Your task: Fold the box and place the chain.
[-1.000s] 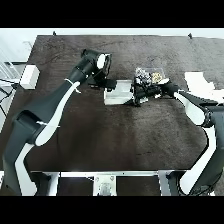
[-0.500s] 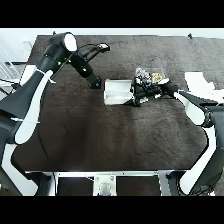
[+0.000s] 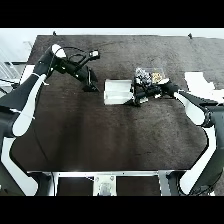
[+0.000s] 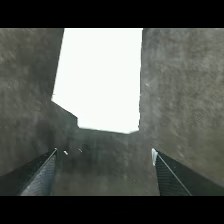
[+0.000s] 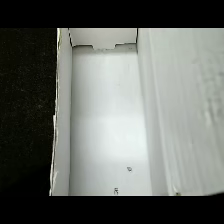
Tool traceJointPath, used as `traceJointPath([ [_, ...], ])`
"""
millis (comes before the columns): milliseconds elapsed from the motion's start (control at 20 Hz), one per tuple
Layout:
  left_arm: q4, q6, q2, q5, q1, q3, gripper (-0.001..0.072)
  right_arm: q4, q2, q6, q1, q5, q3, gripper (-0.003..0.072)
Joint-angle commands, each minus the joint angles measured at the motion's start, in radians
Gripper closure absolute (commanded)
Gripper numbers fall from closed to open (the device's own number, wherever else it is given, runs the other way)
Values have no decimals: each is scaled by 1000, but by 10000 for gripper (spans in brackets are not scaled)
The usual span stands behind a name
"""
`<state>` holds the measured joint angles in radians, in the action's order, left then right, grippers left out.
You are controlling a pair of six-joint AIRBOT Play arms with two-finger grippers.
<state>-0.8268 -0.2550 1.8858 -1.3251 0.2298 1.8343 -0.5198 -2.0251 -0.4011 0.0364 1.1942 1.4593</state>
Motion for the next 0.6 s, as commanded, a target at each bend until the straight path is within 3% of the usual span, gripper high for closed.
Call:
traceJointPath([
  [0, 127, 246, 9, 70, -21, -91, -11, 0, 1, 0, 0, 0, 0, 251],
  [100, 171, 356, 20, 82, -34, -123, -11, 0, 1, 0, 0, 0, 0, 251],
  [550, 184, 369, 87, 94, -34, -137, -11, 0, 1, 0, 0, 0, 0, 251],
])
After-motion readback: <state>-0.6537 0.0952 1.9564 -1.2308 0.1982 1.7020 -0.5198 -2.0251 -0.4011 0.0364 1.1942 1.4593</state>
